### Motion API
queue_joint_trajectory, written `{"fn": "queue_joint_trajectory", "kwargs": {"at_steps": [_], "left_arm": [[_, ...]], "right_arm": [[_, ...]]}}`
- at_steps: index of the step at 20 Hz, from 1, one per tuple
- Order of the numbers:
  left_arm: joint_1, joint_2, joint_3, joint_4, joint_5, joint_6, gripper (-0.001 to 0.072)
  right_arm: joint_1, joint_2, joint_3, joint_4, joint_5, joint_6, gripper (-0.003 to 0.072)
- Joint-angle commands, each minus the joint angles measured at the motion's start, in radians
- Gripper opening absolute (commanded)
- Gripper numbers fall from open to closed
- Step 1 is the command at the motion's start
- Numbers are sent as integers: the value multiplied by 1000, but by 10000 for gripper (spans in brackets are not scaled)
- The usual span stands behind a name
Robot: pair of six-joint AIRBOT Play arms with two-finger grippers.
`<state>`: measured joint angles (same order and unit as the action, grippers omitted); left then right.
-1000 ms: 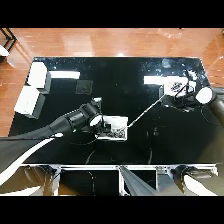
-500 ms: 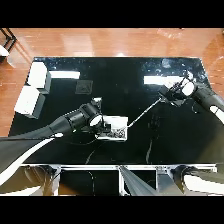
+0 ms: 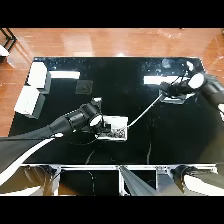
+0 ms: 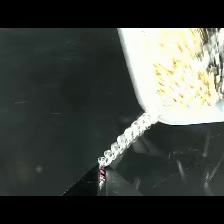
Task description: Fold the box and place the chain.
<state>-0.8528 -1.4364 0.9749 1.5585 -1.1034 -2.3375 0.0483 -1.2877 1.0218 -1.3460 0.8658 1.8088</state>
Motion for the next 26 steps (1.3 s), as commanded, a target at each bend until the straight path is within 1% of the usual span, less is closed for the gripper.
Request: {"fn": "queue_joint_trajectory", "kwargs": {"at_steps": [1, 3, 4, 6, 8, 10, 13, 15, 17, 19, 21, 22, 24, 26], "left_arm": [[0, 0, 0, 0, -2, 1, 20], [0, 0, 0, 0, -2, 1, 20], [0, 0, 0, 0, -2, 1, 20], [0, 0, 0, 0, -1, 0, 20], [0, 0, 0, 1, -1, 1, 20], [0, 0, 0, 1, -2, 1, 20], [0, 0, 0, 0, -2, 11, 20], [0, 0, 0, 0, -2, 11, 20], [0, 0, 0, 0, -2, 11, 20], [0, 0, 0, 0, -2, 11, 20], [0, 0, 0, 0, -2, 11, 21], [0, 0, 0, 0, -2, 12, 20], [0, 0, 0, 0, -2, 11, 20], [0, 0, 0, 0, -2, 11, 21]], "right_arm": [[0, 203, 12, 5, 97, -162, 22], [0, 344, 12, 24, 173, -223, 22], [0, 410, 15, 65, 221, -245, 22], [0, 521, 32, 199, 295, -299, 22], [0, 603, 48, 310, 314, -317, 22], [0, 651, 56, 396, 340, -320, 22], [18, 663, 56, 624, 398, -404, 22], [48, 663, 61, 741, 373, -428, 22], [70, 663, 76, 808, 333, -442, 22], [81, 663, 98, 837, 315, -447, 22], [87, 663, 102, 859, 338, -447, 22], [95, 663, 101, 840, 356, -447, 22], [129, 662, 96, 748, 394, -407, 22], [184, 661, 69, 696, 415, -378, 22]]}}
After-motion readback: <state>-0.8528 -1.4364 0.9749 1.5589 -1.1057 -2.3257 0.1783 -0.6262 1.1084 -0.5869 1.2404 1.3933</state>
